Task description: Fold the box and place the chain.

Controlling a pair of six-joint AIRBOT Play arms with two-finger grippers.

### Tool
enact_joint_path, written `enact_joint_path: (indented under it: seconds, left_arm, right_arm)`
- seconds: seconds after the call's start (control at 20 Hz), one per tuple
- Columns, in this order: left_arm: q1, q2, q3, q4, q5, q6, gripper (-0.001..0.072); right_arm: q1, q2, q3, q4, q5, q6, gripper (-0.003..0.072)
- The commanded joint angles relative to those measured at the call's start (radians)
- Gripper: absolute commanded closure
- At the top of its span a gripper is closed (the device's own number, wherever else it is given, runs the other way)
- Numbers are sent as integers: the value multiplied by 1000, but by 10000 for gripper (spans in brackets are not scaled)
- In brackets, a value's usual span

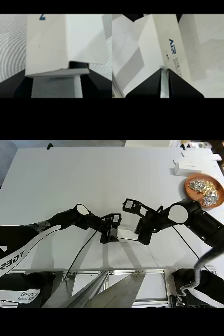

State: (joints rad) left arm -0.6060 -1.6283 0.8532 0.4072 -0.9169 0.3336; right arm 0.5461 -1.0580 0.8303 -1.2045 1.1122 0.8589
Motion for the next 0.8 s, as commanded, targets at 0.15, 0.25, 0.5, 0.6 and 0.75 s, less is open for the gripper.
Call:
enact_joint_path:
  seconds: [0.15, 0.25, 0.5, 0.6, 0.75]
  left_arm:
    - [0, 0, 0, 0, 0, 1, 537]
    - [0, 1, 0, 0, 0, 1, 537]
    - [0, 0, 0, 0, 0, 1, 537]
    - [0, 0, 0, 0, 0, 1, 537]
    - [0, 1, 0, 1, 0, 1, 537]
  right_arm:
    - [-1, -12, 0, -2, 4, 0, 643]
    - [-1, -13, -1, 6, 9, 0, 626]
    - [5, -13, -1, 87, 54, -60, 483]
    - [15, -16, -1, 34, 48, -57, 483]
    - [15, -30, -1, -24, 49, -52, 483]
